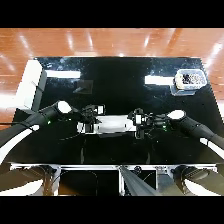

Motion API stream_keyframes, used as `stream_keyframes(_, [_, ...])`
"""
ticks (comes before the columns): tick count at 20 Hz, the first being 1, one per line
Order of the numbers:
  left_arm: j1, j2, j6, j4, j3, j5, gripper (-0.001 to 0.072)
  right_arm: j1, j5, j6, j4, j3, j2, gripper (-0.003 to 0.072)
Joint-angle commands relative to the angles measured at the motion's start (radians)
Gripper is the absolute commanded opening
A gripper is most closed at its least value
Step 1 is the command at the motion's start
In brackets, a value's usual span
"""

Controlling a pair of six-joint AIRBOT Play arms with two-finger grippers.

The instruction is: Fold the box and place the chain.

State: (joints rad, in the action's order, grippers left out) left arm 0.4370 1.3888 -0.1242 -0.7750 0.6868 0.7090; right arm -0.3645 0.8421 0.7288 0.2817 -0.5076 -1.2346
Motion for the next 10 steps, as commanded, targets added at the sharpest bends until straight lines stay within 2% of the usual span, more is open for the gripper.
stream_keyframes(1, [0.001,0.000,0.002,0.000,0.001,0.006,0.0022,-0.007,-0.039,0.012,-0.018,-0.002,-0.011,0.0711])
stream_keyframes(6, [0.001,0.000,0.002,0.000,0.001,0.009,0.0022,-0.070,-0.144,-0.006,0.026,-0.002,-0.018,0.0711])
stream_keyframes(10, [0.001,0.000,0.002,0.000,0.001,0.009,0.0022,-0.097,-0.179,-0.016,0.047,-0.002,-0.022,0.0711])
